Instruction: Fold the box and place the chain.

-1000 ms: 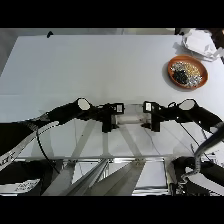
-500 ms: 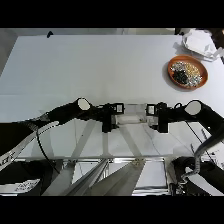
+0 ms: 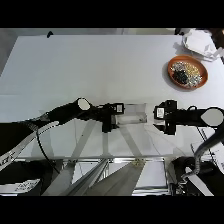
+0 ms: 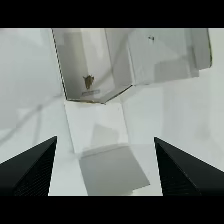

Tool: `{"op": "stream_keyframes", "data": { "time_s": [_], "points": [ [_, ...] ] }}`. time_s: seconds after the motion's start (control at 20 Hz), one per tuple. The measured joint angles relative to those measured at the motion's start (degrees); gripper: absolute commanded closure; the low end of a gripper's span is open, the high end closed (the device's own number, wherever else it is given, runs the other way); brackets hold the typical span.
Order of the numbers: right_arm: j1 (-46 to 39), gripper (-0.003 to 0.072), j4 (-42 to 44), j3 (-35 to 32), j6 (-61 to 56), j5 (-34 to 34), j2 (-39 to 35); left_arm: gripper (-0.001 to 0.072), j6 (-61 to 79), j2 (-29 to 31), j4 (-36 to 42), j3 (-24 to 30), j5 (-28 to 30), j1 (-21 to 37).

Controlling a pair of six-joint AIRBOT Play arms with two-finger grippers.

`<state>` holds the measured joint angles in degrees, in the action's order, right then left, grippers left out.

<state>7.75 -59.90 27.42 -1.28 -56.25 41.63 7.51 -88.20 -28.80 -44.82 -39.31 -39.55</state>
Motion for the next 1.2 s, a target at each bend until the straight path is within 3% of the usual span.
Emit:
{"op": "stream_keyframes", "data": {
  "time_s": [0.35, 0.7, 0.75, 0.85, 1.2],
  "points": [
    [0.0, 0.0042, 8.61, 0.0, -0.24, 0.15, -1.38, 0.0441, -3.54, 1.55, -4.44, 0.02, -1.68, -0.02],
    [0.0, 0.0045, 11.76, 0.0, -0.13, 0.26, -0.9, 0.0439, -9.57, 3.15, -10.49, 0.02, -1.7, -0.02],
    [0.0, 0.0158, 12.09, 0.0, -0.09, 0.26, -0.74, 0.0439, -9.75, 3.21, -10.75, 0.02, -1.7, -0.02],
    [0.0, 0.065, 13.29, 0.0, -0.02, 0.17, -0.57, 0.0439, -10.12, 3.28, -11.13, 0.02, -1.7, -0.02],
    [0.0, 0.0671, 20.74, 0.0, 2.56, -3.13, 0.24, 0.0439, -10.49, 3.32, -11.5, 0.02, -1.68, -0.02]
  ]
}}
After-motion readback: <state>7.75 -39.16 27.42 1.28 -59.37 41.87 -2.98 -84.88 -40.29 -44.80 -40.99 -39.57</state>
